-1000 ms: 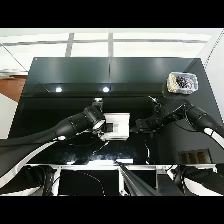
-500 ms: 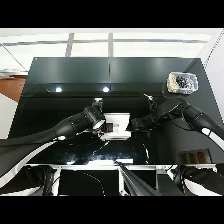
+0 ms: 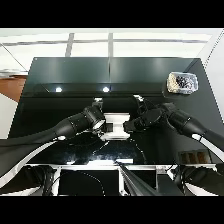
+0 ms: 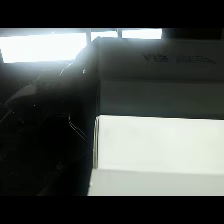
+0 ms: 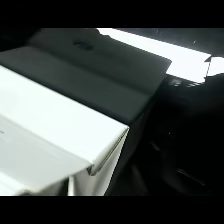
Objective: Fold the box and place the chain.
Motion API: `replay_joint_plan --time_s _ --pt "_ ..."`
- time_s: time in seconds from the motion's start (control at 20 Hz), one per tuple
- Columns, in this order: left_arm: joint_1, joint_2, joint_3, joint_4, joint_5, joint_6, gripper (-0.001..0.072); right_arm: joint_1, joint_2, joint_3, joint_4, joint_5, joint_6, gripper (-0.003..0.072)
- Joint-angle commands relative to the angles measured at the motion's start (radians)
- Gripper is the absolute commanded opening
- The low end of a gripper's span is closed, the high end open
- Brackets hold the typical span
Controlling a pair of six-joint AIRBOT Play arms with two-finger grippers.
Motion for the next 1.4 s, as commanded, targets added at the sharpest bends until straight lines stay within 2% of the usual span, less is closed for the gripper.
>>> replay_joint_plan --time_s 0.0,0.25,0.3,0.55,0.75,0.85,1.35 --pt "0.0 0.0 0.0 0.001 0.001 0.0 0.0029 0.079 -0.019 0.053 -0.168 0.008 0.164 0.0368" --pt "0.0 0.0 0.0 0.002 0.001 0.001 0.0029 0.134 -0.067 0.121 -0.255 -0.071 0.322 0.0348" --pt "0.0 0.0 0.0 0.002 0.0 0.006 0.0029 0.137 -0.077 0.131 -0.256 -0.086 0.335 0.0291" --pt "0.0 0.0 0.0 0.001 0.0 0.007 0.0029 0.138 -0.102 0.152 -0.296 -0.134 0.431 0.0222" --pt "0.0 0.0 0.0 0.001 0.002 0.007 0.0029 0.142 -0.119 0.153 -0.296 -0.129 0.48 0.0222" --pt "0.0 0.0 0.0 0.001 0.004 0.007 0.0029 0.142 -0.132 0.153 -0.296 -0.129 0.483 0.0186" --pt "0.0 0.0 0.0 0.001 0.005 0.007 0.0029 0.142 -0.178 0.153 -0.297 -0.129 0.497 0.0185"
